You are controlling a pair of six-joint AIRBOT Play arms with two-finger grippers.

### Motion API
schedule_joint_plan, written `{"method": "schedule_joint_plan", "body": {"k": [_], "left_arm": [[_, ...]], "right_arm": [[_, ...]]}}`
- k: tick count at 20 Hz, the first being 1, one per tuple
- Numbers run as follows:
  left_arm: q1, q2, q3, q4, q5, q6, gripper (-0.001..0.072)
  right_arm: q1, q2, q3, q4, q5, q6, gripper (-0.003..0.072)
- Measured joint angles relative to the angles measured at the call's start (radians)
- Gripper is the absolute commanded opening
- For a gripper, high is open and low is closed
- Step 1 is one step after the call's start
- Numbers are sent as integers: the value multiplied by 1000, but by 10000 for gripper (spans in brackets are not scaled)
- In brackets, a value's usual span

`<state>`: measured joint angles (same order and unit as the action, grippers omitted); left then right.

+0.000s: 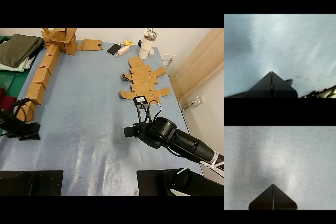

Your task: Fold the box.

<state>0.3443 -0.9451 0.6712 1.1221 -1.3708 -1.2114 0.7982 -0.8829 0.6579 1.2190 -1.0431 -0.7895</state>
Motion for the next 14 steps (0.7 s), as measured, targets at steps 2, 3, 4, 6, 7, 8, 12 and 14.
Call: {"method": "schedule_joint_plan", "body": {"k": [2, 3, 4, 6, 7, 8, 12, 14], "left_arm": [[-184, 2, 33, -56, 71, -62, 9], [-272, -6, 59, -74, 113, -90, 9], [-354, -20, 91, -84, 160, -116, 9], [-498, -72, 177, -106, 256, -151, 9], [-554, -113, 228, -110, 286, -165, 9], [-596, -156, 275, -114, 315, -173, 9], [-696, -331, 436, -126, 372, -193, 11], [-711, -384, 474, -128, 386, -197, 11]], "right_arm": [[-64, -27, 31, 66, 17, -71, 4], [-102, -48, 56, 106, 20, -116, 4], [-138, -72, 86, 143, 26, -159, 4], [-207, -137, 166, 208, 31, -243, 4], [-234, -177, 214, 233, 33, -280, 4], [-254, -218, 262, 255, 32, -308, 4], [-295, -399, 463, 312, 16, -393, 4], [-303, -472, 536, 356, 13, -417, 4]]}}
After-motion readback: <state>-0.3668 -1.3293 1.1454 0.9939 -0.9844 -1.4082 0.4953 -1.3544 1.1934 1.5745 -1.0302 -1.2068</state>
